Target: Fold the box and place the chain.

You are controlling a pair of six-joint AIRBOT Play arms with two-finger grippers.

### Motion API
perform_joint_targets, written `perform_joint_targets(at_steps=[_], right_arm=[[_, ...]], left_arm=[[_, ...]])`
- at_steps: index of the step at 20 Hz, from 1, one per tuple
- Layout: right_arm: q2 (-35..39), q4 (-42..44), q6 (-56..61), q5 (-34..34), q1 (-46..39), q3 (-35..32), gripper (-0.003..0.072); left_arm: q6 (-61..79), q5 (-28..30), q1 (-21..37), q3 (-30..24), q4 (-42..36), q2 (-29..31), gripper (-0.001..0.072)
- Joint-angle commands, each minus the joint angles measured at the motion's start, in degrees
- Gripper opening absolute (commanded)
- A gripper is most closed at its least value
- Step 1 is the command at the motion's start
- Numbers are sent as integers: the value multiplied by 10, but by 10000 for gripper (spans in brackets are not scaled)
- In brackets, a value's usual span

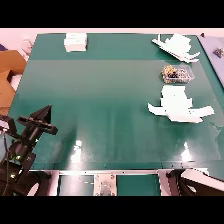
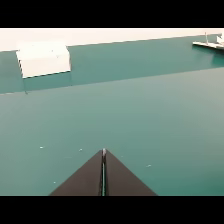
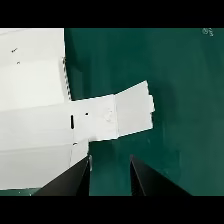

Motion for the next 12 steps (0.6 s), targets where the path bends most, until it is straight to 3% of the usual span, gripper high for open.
perform_joint_targets(at_steps=[1,2,4,8,12], right_arm=[[-123,12,-12,86,-12,109,301],[-141,7,-11,95,-12,137,323],[-175,-20,-2,123,-12,200,497],[-256,-44,-3,185,-12,340,524],[-318,-3,-5,217,-1,385,524]], left_arm=[[0,1,0,0,0,0,20],[0,1,0,0,0,0,19],[0,1,0,0,0,0,20],[0,6,0,0,0,0,20],[0,15,0,0,0,0,20]])
